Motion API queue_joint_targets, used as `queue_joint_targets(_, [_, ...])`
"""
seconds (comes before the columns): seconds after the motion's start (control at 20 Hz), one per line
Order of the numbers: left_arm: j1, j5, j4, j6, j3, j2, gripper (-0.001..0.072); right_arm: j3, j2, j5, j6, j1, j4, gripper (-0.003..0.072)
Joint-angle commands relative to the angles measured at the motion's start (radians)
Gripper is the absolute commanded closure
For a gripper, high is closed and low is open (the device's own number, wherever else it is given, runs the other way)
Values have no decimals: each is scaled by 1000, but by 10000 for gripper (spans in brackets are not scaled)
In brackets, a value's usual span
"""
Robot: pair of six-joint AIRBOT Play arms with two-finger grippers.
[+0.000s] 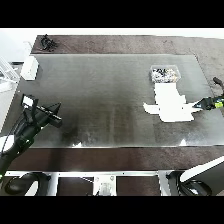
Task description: Fold the box and place the chain.
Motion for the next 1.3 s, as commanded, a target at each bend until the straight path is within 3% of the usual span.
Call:
queue_joint_targets(0.0, [0,0,0,0,0,1,689,-5,-4,2,-5,20,4,505])
queue_joint_targets(0.1, [0,0,0,0,0,1,689,-5,-4,2,-5,34,8,682])
queue_joint_targets(0.3, [0,0,0,0,0,1,689,-15,13,63,56,48,58,687])
queue_joint_targets(0.45, [0,0,0,0,0,1,689,-137,115,44,66,54,201,688])
queue_joint_targets(0.6, [0,0,0,0,0,1,689,-374,273,-68,61,125,406,688])
queue_joint_targets(0.8, [0,0,0,0,0,1,689,-584,390,-148,75,342,463,688])
queue_joint_targets(0.95, [0,3,1,2,0,1,689,-598,397,-298,149,509,533,688])
queue_joint_targets(1.15, [0,118,0,1,0,1,689,-599,397,-543,185,701,512,688])
queue_joint_targets(1.25, [0,123,0,1,0,1,689,-600,397,-637,219,745,490,688])
